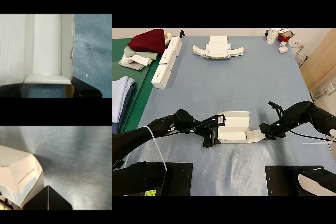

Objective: Fold the box.

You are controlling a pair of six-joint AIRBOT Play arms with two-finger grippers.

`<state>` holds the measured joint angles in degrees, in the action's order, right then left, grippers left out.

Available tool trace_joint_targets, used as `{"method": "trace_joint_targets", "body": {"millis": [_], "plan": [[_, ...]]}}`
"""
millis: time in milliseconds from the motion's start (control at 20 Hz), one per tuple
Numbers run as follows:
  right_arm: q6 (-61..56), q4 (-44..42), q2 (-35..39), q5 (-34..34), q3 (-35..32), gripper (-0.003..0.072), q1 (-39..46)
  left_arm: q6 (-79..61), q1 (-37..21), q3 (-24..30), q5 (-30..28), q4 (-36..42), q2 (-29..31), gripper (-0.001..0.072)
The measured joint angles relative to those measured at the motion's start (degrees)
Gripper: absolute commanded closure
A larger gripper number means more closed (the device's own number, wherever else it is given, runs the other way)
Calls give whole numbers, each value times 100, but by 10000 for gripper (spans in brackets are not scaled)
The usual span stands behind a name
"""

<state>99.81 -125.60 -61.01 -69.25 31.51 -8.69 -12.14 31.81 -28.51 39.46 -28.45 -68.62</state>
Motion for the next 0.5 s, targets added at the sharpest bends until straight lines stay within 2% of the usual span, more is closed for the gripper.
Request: {"method": "trace_joint_targets", "body": {"millis": [100,150,250,400,450,500], "plan": [[11,-44,114,22,35,680,-127,0,0,0,0,0,0,294],[13,-61,201,42,61,654,-170,0,0,0,0,0,0,294],[11,-92,389,83,131,436,-229,0,0,0,0,0,0,294],[13,-131,632,98,205,403,-267,0,0,0,0,0,0,294],[11,-168,686,105,221,241,-269,0,0,0,0,0,0,294],[11,-210,723,105,229,216,-275,0,0,0,0,0,0,294]]}}
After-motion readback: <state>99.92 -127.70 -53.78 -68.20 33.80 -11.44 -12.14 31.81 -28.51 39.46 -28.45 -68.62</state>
